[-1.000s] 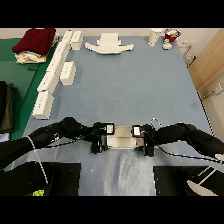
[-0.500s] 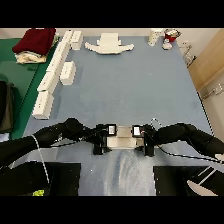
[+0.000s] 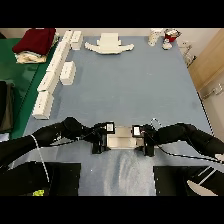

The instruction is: Fold the box.

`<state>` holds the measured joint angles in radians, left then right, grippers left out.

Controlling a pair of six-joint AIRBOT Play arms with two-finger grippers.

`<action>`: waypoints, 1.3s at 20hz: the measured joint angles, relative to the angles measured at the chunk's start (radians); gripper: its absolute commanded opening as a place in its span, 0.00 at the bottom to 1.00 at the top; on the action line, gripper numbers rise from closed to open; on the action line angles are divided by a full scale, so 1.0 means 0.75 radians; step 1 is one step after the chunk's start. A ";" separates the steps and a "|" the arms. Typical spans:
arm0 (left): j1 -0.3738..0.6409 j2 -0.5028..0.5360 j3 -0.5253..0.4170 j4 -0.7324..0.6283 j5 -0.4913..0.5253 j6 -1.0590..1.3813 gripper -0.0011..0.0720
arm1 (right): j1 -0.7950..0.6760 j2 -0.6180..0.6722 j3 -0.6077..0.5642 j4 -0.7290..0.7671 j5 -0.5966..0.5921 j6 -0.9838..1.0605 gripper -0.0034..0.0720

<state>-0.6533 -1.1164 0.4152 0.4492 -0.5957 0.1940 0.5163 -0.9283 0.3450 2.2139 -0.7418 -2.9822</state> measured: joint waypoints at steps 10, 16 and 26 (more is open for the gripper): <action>0.007 0.002 -0.002 0.008 -0.033 0.027 0.64 | 0.001 0.000 0.000 0.000 0.000 -0.001 0.69; 0.007 0.002 -0.002 0.009 -0.048 0.041 0.64 | 0.001 0.000 0.000 0.000 0.000 -0.002 0.69; 0.007 0.002 -0.002 0.010 -0.055 0.044 0.64 | 0.002 0.000 0.000 0.000 -0.001 -0.001 0.69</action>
